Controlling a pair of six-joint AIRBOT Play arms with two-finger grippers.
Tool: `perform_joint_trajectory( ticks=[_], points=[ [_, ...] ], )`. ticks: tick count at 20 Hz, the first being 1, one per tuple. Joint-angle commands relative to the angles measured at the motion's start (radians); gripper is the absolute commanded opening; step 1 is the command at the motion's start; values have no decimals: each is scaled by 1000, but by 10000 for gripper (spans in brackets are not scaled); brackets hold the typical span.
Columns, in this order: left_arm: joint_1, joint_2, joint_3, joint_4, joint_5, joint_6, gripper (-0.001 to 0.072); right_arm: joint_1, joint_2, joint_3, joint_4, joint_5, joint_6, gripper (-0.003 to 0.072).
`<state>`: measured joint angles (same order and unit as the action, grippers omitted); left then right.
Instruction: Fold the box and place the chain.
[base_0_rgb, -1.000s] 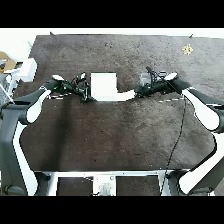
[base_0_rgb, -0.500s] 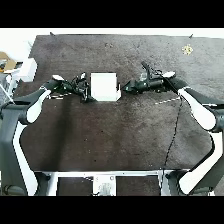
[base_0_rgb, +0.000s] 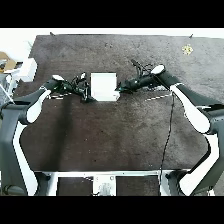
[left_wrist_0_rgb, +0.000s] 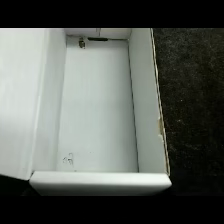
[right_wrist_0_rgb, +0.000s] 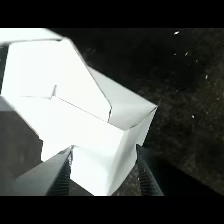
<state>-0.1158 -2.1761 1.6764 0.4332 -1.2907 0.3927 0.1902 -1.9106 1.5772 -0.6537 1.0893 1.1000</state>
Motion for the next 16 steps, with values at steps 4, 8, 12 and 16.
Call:
perform_joint_trajectory(
  ticks=[4, 8, 12, 16],
  points=[
    [0, 0, 0, 0, 0, 0, 453, 61, 0, 16, -84, -78, 88, 443],
    [0, 0, 0, 0, 0, 0, 454, 80, 0, 16, -174, -127, 169, 443],
    [0, 0, 0, 0, 0, 0, 453, 111, -1, 21, -329, -137, 294, 433],
    [0, 0, 0, 0, 0, 0, 454, 172, -3, 117, -622, -98, 482, 432]
  ],
)
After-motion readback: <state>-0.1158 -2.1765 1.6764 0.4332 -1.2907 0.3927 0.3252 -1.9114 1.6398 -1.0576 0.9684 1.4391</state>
